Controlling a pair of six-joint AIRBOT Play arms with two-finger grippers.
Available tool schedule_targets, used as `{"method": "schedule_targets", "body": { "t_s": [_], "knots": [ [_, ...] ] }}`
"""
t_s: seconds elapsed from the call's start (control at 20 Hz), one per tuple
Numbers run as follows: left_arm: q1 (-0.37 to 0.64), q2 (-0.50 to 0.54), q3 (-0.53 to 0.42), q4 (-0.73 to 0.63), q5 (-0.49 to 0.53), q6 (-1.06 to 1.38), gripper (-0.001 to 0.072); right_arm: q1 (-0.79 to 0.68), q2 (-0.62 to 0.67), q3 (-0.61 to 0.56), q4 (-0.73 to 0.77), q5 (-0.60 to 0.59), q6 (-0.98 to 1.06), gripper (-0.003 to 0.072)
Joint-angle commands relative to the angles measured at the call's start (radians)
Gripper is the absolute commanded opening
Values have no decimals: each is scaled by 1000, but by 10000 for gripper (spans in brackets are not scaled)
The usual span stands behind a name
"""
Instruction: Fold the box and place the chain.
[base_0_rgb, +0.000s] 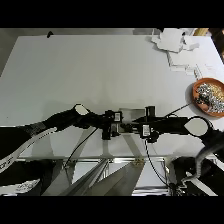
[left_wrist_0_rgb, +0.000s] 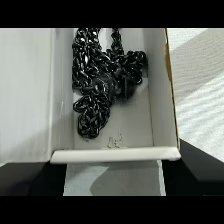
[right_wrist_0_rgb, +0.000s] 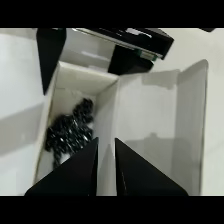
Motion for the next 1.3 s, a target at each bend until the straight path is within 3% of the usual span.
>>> {"method": "schedule_targets", "body": {
  "t_s": [0.0,0.15,0.35,0.5,1.0,1.1,1.25],
  "knots": [
    [0,1,0,0,0,0,217,-76,56,39,-227,94,31,213],
    [0,1,0,0,0,0,217,-262,60,36,-309,246,60,277],
    [0,1,0,0,0,0,217,-372,-14,24,-346,228,50,277],
    [0,1,0,0,0,0,217,-376,-91,24,-404,218,35,275],
    [0,1,0,0,0,0,217,-375,-272,24,-354,149,-111,269],
    [0,1,0,0,0,0,217,-375,-293,24,-354,145,-113,219],
    [0,1,0,0,0,0,217,-375,-317,24,-354,126,-114,217]
  ]
}}
